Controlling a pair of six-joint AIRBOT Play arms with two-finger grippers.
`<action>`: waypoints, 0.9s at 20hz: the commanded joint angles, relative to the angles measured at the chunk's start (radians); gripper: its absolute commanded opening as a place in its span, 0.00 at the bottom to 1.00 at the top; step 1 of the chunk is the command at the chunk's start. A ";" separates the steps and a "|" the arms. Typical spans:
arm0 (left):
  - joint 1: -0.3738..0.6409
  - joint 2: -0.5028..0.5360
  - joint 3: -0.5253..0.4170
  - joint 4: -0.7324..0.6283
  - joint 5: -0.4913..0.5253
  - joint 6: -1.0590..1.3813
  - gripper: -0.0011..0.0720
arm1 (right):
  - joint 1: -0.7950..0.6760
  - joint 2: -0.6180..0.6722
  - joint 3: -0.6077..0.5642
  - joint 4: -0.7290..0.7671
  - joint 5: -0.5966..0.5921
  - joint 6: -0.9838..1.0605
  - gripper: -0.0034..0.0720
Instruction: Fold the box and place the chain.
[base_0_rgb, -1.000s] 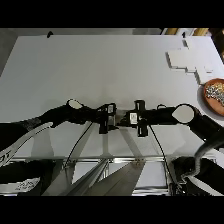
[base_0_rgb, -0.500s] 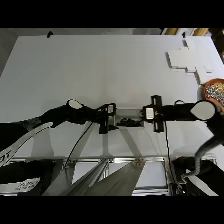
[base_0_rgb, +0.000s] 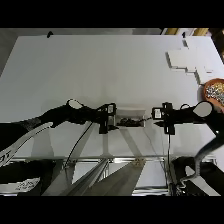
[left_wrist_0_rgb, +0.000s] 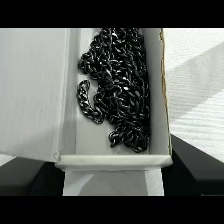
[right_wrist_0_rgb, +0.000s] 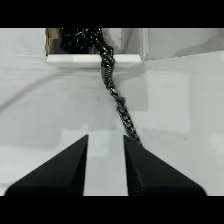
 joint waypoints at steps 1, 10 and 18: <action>0.000 0.000 0.001 0.000 0.000 0.000 0.16 | -0.012 -0.050 -0.026 0.179 -0.047 -0.159 0.45; 0.000 0.000 0.001 0.000 0.000 0.000 0.16 | -0.012 -0.153 -0.026 0.266 -0.065 -0.232 0.45; 0.000 0.000 0.001 0.000 0.000 0.000 0.16 | 0.025 -0.153 -0.043 0.266 -0.098 -0.231 0.37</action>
